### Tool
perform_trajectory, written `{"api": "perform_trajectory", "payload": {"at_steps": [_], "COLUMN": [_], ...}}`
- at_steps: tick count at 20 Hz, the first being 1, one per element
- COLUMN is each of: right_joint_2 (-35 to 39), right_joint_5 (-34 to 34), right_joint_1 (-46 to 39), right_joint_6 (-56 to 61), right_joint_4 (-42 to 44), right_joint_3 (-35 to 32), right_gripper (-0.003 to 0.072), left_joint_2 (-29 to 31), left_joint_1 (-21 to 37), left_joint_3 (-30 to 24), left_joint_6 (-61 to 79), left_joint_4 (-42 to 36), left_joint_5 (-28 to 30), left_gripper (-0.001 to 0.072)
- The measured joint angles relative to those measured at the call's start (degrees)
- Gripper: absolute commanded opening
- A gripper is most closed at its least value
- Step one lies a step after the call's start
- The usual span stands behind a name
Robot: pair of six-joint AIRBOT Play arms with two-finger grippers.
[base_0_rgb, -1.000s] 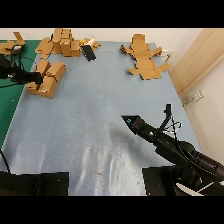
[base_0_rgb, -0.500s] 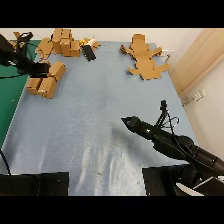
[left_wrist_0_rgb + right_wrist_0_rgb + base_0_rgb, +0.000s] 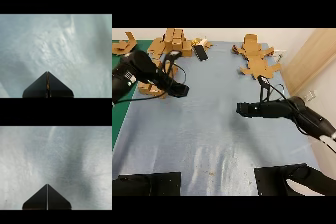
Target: Fold the box.
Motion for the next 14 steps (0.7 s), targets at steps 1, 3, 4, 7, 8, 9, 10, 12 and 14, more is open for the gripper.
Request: {"api": "perform_trajectory", "payload": {"at_steps": [1, 3, 4, 7, 8, 9, 10, 12, 14], "right_joint_2": [-2.3, -5.6, -6.6, -8.2, -8.5, -8.7, -8.9, -9.0, -9.1], "right_joint_5": [-2.8, -6.4, -7.7, -10.0, -10.5, -10.8, -11.1, -11.4, -11.6], "right_joint_1": [-0.3, -0.9, -0.9, -1.2, -1.2, -1.3, -1.3, -1.3, -1.3], "right_joint_6": [-1.7, -3.9, -4.6, -5.8, -6.1, -6.3, -6.4, -6.6, -6.6], "right_joint_4": [0.2, 1.0, 1.5, 2.0, 2.1, 2.2, 2.3, 2.3, 2.3], "right_joint_3": [2.3, 5.4, 6.3, 7.9, 8.1, 8.3, 8.5, 8.6, 8.7], "right_gripper": [0.0005, 0.0005, 0.0005, 0.0006, 0.0005, 0.0005, 0.0005, 0.0005, 0.0005], "left_joint_2": [0.7, 1.7, 2.0, 2.5, 2.5, 2.6, 2.6, 2.7, 2.7], "left_joint_1": [-1.1, -2.8, -3.5, -4.3, -4.4, -4.6, -4.6, -4.7, -4.8], "left_joint_3": [-1.9, -4.9, -5.8, -7.3, -7.5, -7.7, -7.8, -8.0, -8.1], "left_joint_6": [-0.2, -0.7, -0.9, -1.1, -1.1, -1.2, -1.2, -1.3, -1.3], "left_joint_4": [0.0, -0.3, -0.6, -1.1, -1.2, -1.4, -1.5, -1.5, -1.6], "left_joint_5": [0.6, 1.2, 1.4, 1.9, 1.9, 1.8, 1.7, 1.8, 1.7], "left_gripper": [0.0008, 0.0009, 0.0009, 0.001, 0.001, 0.001, 0.001, 0.001, 0.001]}}
